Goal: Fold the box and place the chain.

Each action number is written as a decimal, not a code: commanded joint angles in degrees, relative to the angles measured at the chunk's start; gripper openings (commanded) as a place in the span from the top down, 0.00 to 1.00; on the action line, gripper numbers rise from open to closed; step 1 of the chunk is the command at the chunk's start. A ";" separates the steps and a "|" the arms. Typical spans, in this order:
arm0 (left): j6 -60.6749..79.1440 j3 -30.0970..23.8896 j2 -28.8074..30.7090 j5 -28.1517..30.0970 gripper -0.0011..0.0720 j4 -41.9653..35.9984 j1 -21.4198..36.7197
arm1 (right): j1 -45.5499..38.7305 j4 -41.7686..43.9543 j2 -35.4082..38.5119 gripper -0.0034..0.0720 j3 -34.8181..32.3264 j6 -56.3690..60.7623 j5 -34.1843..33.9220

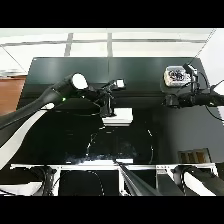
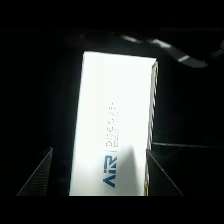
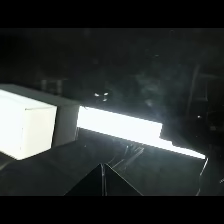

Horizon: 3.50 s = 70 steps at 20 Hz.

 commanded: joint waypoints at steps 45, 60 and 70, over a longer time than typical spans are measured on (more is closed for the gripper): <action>-42.07 37.29 -22.27 -2.73 0.53 29.77 51.23 | 0.11 2.78 0.13 0.94 -0.11 0.22 -7.89; -59.71 40.85 -2.16 -8.28 0.94 32.98 46.18 | 0.28 2.58 0.13 0.94 -0.11 0.31 -5.97; -61.44 -13.38 32.17 0.68 0.95 25.38 31.78 | 0.28 2.58 0.13 0.94 -0.09 0.31 -5.99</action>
